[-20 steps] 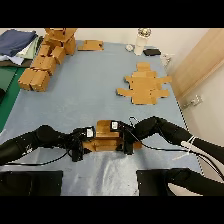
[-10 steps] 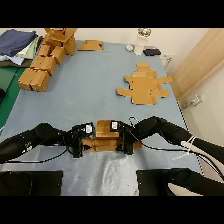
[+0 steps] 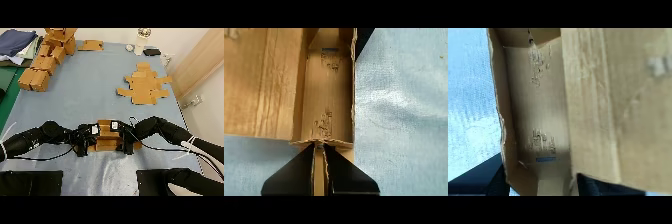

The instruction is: Fold the box.

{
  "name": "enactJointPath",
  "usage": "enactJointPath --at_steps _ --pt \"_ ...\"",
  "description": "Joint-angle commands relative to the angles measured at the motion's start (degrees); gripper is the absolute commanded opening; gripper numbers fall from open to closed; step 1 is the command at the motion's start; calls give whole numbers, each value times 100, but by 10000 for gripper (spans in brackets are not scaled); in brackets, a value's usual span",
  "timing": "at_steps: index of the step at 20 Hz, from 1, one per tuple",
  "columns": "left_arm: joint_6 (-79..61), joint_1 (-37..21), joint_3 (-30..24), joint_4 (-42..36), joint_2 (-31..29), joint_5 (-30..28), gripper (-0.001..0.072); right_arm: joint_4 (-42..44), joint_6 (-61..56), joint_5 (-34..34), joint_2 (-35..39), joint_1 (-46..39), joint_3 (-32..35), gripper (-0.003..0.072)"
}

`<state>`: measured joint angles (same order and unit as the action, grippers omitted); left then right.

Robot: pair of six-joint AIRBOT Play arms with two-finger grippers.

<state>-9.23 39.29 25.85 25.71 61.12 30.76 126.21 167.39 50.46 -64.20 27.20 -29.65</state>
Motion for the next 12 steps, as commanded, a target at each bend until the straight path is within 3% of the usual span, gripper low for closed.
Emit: enactJointPath --at_steps 1,5,7,8,11,12 --pt "-48 39 46 -173 81 -74 92 2 0 -2 0 7 2 470" --pt "-197 214 46 -428 105 -264 95 2 0 -2 0 7 2 470" --pt "-195 289 46 -511 129 -378 270 2 0 -2 0 7 2 470" --pt "-195 289 46 -542 170 -365 309 2 0 -2 0 7 0 470" --pt "-195 289 46 -540 289 -234 312 2 0 -2 0 7 0 470" --pt "-195 289 46 -538 289 -164 411 2 0 -2 0 7 0 470"
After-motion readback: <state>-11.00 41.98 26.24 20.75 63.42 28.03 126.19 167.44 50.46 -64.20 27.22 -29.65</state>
